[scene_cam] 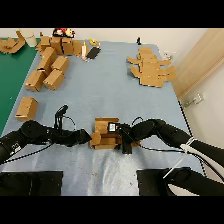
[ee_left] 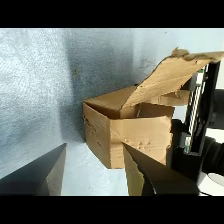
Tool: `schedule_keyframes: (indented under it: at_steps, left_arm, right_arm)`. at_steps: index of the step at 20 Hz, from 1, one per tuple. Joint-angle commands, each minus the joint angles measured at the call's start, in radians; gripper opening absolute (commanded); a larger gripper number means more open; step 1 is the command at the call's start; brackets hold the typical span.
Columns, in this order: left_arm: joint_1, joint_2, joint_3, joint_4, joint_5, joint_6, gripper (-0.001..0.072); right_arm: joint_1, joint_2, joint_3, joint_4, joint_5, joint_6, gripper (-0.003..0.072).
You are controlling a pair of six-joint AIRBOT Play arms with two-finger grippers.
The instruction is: Fold the box.
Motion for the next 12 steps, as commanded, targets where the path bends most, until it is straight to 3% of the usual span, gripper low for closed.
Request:
schedule_keyframes:
  at_steps: [1, 3, 12]
  left_arm:
    - [-0.001, -0.001, 0.001, -0.048, -0.005, 0.031, 0.0545]
    - [-0.001, -0.005, 0.001, -0.111, -0.008, 0.092, 0.0545]
    - [-0.001, -0.031, 0.001, -0.150, -0.011, 0.101, 0.0544]
  right_arm:
    - [0.000, -0.001, 0.000, 0.000, 0.000, 0.000, 0.0415]
    - [0.000, -0.001, 0.000, 0.000, 0.000, 0.000, 0.0415]
    - [0.000, -0.001, 0.000, 0.000, 0.000, 0.000, 0.0416]
